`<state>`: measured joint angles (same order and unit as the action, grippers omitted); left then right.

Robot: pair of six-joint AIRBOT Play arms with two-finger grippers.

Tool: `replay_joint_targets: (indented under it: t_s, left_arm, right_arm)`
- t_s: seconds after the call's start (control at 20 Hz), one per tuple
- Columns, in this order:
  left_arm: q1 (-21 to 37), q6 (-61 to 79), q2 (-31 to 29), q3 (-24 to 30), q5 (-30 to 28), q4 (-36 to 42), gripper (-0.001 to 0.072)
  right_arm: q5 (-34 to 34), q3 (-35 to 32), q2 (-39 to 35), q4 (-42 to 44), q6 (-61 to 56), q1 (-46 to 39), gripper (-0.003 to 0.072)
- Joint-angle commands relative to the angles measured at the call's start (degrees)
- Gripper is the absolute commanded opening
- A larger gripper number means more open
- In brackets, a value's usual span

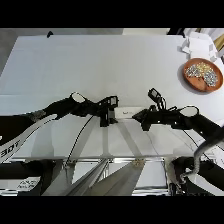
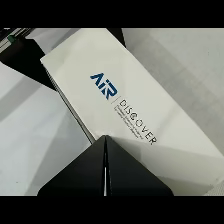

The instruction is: Fold the box and place the chain.

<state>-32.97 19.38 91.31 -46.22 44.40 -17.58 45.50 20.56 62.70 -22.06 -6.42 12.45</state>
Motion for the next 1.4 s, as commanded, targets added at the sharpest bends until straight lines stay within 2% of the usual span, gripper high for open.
replay_joint_targets:
  t_s: [0.0,0.25,0.35,0.5,0.8,1.35]
  left_arm:
    - [0.02,0.11,-0.02,0.0,0.0,-0.02,0.0085]
    - [0.02,0.11,-0.02,0.0,0.0,0.0,0.0085]
    - [0.02,0.11,-0.02,0.0,0.0,-0.02,0.0085]
    - [0.02,0.11,-0.02,0.0,0.02,0.0,0.0085]
    - [0.02,0.11,-0.02,0.0,-0.02,0.0,0.0085]
    - [0.02,0.11,-0.02,0.0,0.0,0.0,0.0085]
  right_arm:
    - [1.6,0.22,-2.19,7.54,5.81,0.04,0.0011]
    - [4.04,1.6,-2.27,20.24,12.96,0.2,0.0011]
    - [3.65,1.6,-2.08,22.36,14.78,2.27,0.0011]
    - [-0.92,1.6,-0.96,21.92,15.52,7.69,0.0011]
    - [-4.98,1.6,4.7,22.34,15.47,13.62,0.001]
    - [-4.72,6.34,5.64,23.85,15.41,13.79,0.0011]
